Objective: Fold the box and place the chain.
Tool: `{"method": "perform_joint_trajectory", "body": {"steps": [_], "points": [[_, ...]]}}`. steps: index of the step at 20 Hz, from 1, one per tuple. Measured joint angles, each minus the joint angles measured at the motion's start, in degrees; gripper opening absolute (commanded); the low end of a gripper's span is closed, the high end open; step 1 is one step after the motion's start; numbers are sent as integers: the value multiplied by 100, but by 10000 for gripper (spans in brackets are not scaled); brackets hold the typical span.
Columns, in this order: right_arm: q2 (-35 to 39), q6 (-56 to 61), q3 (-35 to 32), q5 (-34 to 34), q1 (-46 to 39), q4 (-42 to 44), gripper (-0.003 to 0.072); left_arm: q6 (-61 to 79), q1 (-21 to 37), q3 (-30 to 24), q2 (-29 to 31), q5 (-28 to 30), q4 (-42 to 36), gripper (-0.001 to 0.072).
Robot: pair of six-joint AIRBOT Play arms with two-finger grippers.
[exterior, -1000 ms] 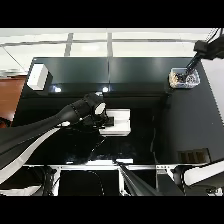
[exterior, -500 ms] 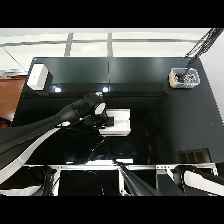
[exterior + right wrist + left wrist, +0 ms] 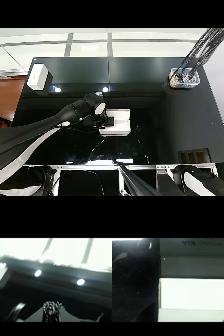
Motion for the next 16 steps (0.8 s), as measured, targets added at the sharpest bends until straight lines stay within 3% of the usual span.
{"method": "perform_joint_trajectory", "body": {"steps": [4,8,16], "points": [[103,-4,-507,470,752,57,17,0,0,0,-2,0,0,26],[129,-114,-1458,651,1224,365,17,0,-2,0,-2,0,0,27],[129,-487,-3383,-212,1746,1189,17,-2,0,0,0,-2,-2,27]]}}
